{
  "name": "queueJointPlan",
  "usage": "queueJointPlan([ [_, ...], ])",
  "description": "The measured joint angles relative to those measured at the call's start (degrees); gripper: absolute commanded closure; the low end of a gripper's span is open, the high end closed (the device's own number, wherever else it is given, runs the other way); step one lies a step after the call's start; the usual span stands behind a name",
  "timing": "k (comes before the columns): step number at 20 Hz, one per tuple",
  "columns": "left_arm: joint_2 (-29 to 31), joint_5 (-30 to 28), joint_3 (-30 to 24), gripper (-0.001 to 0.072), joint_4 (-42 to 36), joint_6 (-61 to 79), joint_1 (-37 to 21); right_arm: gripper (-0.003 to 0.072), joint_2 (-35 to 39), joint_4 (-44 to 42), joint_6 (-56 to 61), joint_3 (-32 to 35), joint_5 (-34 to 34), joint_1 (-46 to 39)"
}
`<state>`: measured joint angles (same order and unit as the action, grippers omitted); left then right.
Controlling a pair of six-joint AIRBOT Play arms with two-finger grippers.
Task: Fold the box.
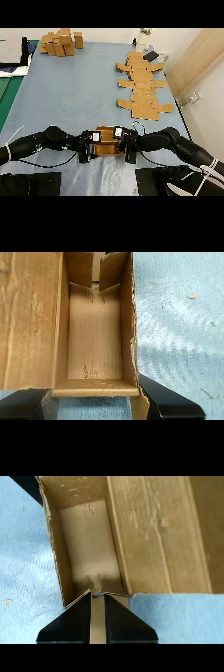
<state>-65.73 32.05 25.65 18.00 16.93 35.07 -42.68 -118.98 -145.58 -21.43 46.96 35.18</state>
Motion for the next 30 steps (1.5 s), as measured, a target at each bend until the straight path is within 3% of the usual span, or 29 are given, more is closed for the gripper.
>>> queueJointPlan([
  [1, 0.0, 0.0, 0.0, 0.0335, 0.0, 0.0, 0.0, 0.0449, -0.3, -0.3, -0.2, 0.0, -0.6, 0.1],
  [2, 0.0, 0.0, 0.0, 0.0335, 0.0, 0.0, 0.0, 0.0440, -0.7, -0.6, -0.4, 0.0, -1.2, 0.4],
  [5, 0.0, 0.0, 0.0, 0.0335, 0.0, 0.0, 0.0, 0.0227, -2.0, -1.1, -0.9, 0.0, -2.4, 1.6],
  [12, 0.0, 0.0, 0.0, 0.0335, 0.0, 0.0, 0.0, 0.0235, -2.9, -1.1, -0.8, -0.1, -3.2, 2.9],
  [13, 0.0, 0.0, 0.0, 0.0335, 0.0, 0.0, 0.0, 0.0316, -2.7, -0.5, -0.1, -0.3, -3.0, 2.9],
  [14, 0.0, 0.0, 0.0, 0.0335, -0.1, 0.0, 0.0, 0.0480, -2.3, 0.6, 1.9, -0.8, -2.6, 3.0],
  [16, 0.0, 0.0, 0.0, 0.0335, -0.1, 0.0, 0.0, 0.0682, -0.9, 5.3, 10.1, -2.9, -0.7, 3.0],
  [23, 0.0, 0.0, 0.0, 0.0335, 0.0, 0.0, 0.0, 0.0682, 4.7, 40.8, 69.6, -9.2, 19.3, -1.4],
  [26, 0.0, 0.0, 0.0, 0.0335, 0.0, 0.0, 0.0, 0.0682, 3.6, 40.9, 82.0, -7.3, 23.0, -6.4],
  [30, 0.0, 0.0, 0.0, 0.0335, 0.0, 0.0, 0.0, 0.0684, 0.0, 31.4, 84.7, -2.8, 20.9, -9.3],
])
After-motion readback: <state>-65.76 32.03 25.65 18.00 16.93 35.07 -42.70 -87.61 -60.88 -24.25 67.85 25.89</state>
